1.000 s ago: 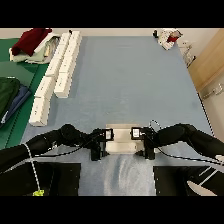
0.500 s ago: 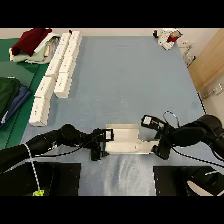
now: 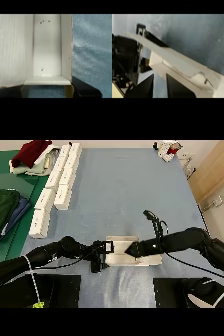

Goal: Fold the box.

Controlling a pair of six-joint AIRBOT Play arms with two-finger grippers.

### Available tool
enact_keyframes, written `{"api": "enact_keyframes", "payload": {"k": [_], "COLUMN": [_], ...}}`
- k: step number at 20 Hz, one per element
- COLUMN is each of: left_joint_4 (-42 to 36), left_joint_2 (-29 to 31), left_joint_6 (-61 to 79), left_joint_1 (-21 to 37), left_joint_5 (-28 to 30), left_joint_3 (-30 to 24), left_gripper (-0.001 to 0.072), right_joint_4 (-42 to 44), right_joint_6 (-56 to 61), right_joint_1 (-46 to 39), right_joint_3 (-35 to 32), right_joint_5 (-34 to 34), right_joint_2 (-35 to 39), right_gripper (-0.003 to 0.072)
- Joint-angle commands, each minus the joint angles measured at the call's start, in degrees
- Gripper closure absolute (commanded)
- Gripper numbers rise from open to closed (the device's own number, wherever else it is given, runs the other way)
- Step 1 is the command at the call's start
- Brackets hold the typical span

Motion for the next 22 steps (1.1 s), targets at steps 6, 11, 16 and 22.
{"api": "enact_keyframes", "payload": {"k": [6,11,16,22], "left_joint_4": [0.00,0.00,0.00,0.00], "left_joint_2": [-0.04,-0.04,-0.04,-0.04], "left_joint_6": [-0.02,-0.02,-0.02,0.00], "left_joint_1": [0.00,0.00,0.00,0.00], "left_joint_5": [0.04,0.04,0.04,0.04], "left_joint_3": [0.04,0.04,0.04,0.04], "left_gripper": [0.0248,0.0248,0.0247,0.0248], "right_joint_4": [-0.46,-0.48,-0.76,-0.72], "right_joint_6": [2.64,0.07,-0.81,-0.76], "right_joint_1": [-2.40,-2.40,-2.40,-2.54], "right_joint_3": [3.26,3.26,3.26,3.32], "right_joint_5": [13.33,12.92,12.33,10.88], "right_joint_2": [-16.35,-21.84,-21.84,-20.81], "right_gripper": [0.0452,0.0452,0.0452,0.0453]}}
